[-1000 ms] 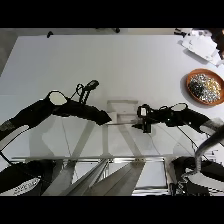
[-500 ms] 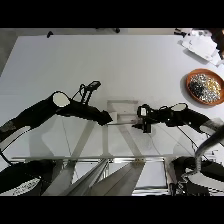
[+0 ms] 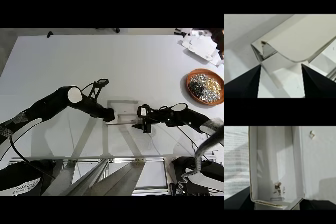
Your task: Fold the box and place the chain.
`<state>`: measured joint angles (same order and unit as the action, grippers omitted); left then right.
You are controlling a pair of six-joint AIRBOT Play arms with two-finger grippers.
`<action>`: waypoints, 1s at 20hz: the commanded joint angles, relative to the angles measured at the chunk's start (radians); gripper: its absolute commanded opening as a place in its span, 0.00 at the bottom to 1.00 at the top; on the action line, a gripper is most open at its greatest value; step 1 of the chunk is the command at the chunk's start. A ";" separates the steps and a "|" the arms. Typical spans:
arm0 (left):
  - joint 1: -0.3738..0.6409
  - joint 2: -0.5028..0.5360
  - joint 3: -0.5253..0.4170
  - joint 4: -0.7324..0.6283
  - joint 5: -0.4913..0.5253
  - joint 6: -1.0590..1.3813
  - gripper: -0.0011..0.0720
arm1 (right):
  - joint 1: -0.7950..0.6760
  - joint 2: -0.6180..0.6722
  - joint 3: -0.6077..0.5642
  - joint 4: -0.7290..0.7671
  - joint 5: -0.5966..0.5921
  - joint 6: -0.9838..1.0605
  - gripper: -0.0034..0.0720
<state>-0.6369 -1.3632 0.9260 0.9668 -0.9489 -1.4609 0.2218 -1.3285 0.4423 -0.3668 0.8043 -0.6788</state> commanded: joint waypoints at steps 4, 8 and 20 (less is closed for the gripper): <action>-0.036 -0.013 0.043 0.132 -0.034 -0.229 0.78 | 0.000 0.001 0.000 0.000 0.000 0.000 0.63; -0.071 -0.021 0.058 0.182 -0.036 -0.347 0.78 | 0.000 0.001 0.000 0.000 0.000 0.000 0.63; -0.132 -0.093 0.150 0.240 -0.070 -0.499 0.70 | 0.000 0.000 0.000 0.000 0.000 0.000 0.63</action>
